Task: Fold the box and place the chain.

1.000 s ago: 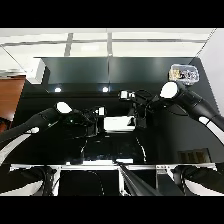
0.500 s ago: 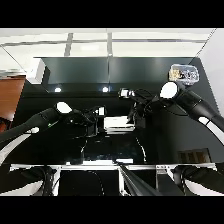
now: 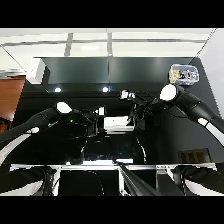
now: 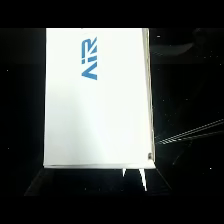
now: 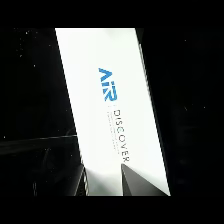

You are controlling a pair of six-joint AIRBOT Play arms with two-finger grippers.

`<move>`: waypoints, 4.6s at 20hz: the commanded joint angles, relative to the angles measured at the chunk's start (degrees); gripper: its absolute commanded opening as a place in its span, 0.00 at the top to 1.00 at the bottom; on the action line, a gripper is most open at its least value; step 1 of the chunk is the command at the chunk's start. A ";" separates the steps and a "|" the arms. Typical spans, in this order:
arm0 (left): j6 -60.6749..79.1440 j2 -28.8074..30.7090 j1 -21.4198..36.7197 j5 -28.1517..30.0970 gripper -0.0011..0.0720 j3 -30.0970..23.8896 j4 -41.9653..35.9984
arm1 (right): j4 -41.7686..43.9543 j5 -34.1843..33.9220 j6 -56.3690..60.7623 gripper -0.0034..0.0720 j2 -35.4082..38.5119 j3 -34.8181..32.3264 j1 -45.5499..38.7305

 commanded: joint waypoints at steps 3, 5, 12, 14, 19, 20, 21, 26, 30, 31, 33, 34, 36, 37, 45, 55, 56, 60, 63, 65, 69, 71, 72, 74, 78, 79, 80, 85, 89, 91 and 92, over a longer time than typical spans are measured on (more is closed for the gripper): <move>0.02 -0.02 -0.04 0.00 0.44 0.04 0.00 | -0.17 0.57 0.02 0.63 -0.02 -0.52 0.02; 0.02 -0.02 -0.04 -0.02 0.44 0.04 0.00 | -0.11 -0.09 0.83 0.59 -0.02 -1.86 0.02; 0.02 -0.02 -0.04 -0.02 0.44 0.04 0.00 | 0.15 0.90 5.95 0.60 1.66 -2.16 -0.24; 0.02 -0.02 -0.04 -0.02 0.44 0.04 0.00 | 0.24 3.78 12.28 0.60 3.65 -0.98 -1.62; 0.02 -0.02 -0.04 0.00 0.44 0.04 0.00 | 10.54 10.56 25.03 0.94 4.85 -4.66 -7.78; 0.02 -0.02 -0.04 0.00 0.44 0.04 0.00 | 15.08 9.03 24.74 0.94 4.66 -6.62 -7.85; 0.02 -0.02 -0.04 0.00 0.44 0.04 -0.02 | 20.39 6.71 24.15 0.95 4.33 -8.68 -7.65; 0.02 -0.04 -0.04 0.02 0.44 0.04 0.00 | 35.26 -1.79 21.81 0.94 -0.98 -12.48 -4.90; 0.02 -0.04 -0.04 0.00 0.44 0.04 0.00 | 31.15 -6.14 24.63 0.94 -4.87 -12.52 -4.04; 0.02 -0.04 -0.04 0.02 0.44 0.04 0.00 | 29.07 -7.39 26.21 0.94 -5.31 -12.52 -4.04; 0.02 -0.04 -0.04 0.00 0.44 0.04 0.00 | 26.03 -8.11 27.45 0.94 -5.46 -12.52 -4.04; 0.02 -0.04 -0.04 0.02 0.44 0.04 0.00 | 25.44 -8.15 27.45 0.94 -5.46 -12.52 -4.07; 0.02 -0.04 -0.04 0.02 0.44 0.04 -0.02 | 25.46 -8.68 27.47 0.94 -5.46 -12.52 -4.04; 0.02 -0.04 -0.04 0.02 0.44 0.04 0.00 | 25.44 -9.18 27.47 0.94 -5.46 -12.52 -4.02; 0.02 -0.02 0.02 0.00 0.44 0.04 -0.20 | 28.41 2.21 21.79 0.93 -2.05 -10.10 -7.74; -6.12 2.73 0.46 -0.26 0.00 1.92 1.29 | 3.63 23.10 33.86 0.93 19.47 -8.26 -29.42; -6.27 4.15 0.44 -0.24 0.00 2.40 3.21 | 2.69 23.58 33.90 0.93 21.24 -8.26 -30.80; -9.44 7.93 -0.37 -10.69 0.01 5.40 2.19 | 2.75 20.35 33.94 0.93 24.48 -8.26 -33.38; -9.46 6.49 -4.09 -7.85 0.02 8.79 -1.60 | 3.19 13.90 33.94 0.93 24.46 -8.39 -33.33; -12.17 1.99 -6.45 -7.19 0.02 13.35 -1.53 | 3.19 10.86 34.05 0.93 24.44 -8.37 -33.33; -17.70 -8.68 -7.48 -7.06 0.02 22.12 -1.46 | 2.56 9.90 34.05 0.93 24.44 -8.37 -33.33; -20.79 -11.82 -7.48 -8.04 0.02 23.89 -1.53 | 2.43 9.68 34.05 0.93 24.44 -8.37 -33.33; -21.77 -12.90 -7.48 -9.38 0.02 24.33 -1.51 | 2.45 9.49 34.05 0.93 24.44 -8.37 -33.33; -22.84 -13.68 -7.54 -11.15 0.02 24.44 -1.49 | 2.47 9.05 34.05 0.93 24.44 -8.37 -33.33; -23.17 -13.79 -7.54 -12.11 0.02 24.44 -1.44 | 2.45 8.15 34.03 0.93 24.44 -8.37 -33.33; -23.17 -13.77 -7.54 -12.28 0.02 24.44 -1.44 | 2.43 7.91 34.03 0.93 24.44 -8.39 -33.33; -23.15 -13.77 -7.54 -12.59 0.02 24.44 -1.44 | 2.43 7.76 34.03 0.93 24.44 -8.37 -33.33; -23.02 -13.77 -7.54 -13.60 0.02 24.44 3.39 | 2.34 7.74 34.03 0.93 24.44 -8.39 -33.33; -19.04 -13.77 -7.54 -13.60 0.02 24.44 5.18 | 2.34 7.72 34.03 0.93 24.44 -8.37 -33.33; -18.01 -13.77 -7.76 -12.92 0.02 24.44 5.79 | 2.34 7.72 34.03 0.93 24.44 -8.39 -33.33; -18.01 -13.81 -8.15 -12.20 0.02 24.44 6.73 | 2.34 7.69 34.03 0.93 24.44 -8.39 -33.33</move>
